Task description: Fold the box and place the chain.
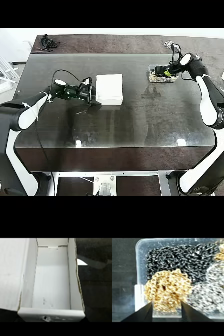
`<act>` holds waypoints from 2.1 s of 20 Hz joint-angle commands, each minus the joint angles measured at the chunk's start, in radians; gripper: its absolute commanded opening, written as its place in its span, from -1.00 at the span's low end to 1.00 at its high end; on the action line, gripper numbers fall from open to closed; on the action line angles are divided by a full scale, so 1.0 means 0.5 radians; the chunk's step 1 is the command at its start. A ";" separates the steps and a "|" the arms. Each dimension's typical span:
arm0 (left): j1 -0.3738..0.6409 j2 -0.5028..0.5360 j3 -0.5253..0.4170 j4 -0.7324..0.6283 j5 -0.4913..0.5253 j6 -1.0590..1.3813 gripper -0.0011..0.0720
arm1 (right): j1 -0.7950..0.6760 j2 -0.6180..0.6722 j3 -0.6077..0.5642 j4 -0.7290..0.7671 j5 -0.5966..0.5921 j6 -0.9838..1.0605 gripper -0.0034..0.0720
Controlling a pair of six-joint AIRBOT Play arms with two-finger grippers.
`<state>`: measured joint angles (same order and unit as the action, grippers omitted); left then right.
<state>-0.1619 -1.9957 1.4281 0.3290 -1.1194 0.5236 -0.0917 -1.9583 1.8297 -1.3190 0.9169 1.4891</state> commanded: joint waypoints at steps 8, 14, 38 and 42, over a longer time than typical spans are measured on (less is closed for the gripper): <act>0.000 0.001 0.001 0.000 0.002 0.001 0.17 | 0.036 0.067 0.172 0.035 0.037 -0.016 -0.89; 0.000 0.001 0.001 0.000 0.002 0.001 0.17 | 0.166 0.529 0.222 -0.019 0.153 -0.007 -0.89; 0.000 0.001 0.001 0.000 0.002 0.001 0.17 | 1.327 1.047 -0.465 -0.150 -0.073 0.045 -0.89; 0.000 0.001 0.001 0.000 0.002 0.001 0.17 | 1.327 0.933 -0.640 0.059 -0.156 0.042 -0.89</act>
<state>-0.1616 -1.9957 1.4281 0.3290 -1.1191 0.5240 0.5690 -1.4563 1.5730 -1.3624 0.8783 1.5078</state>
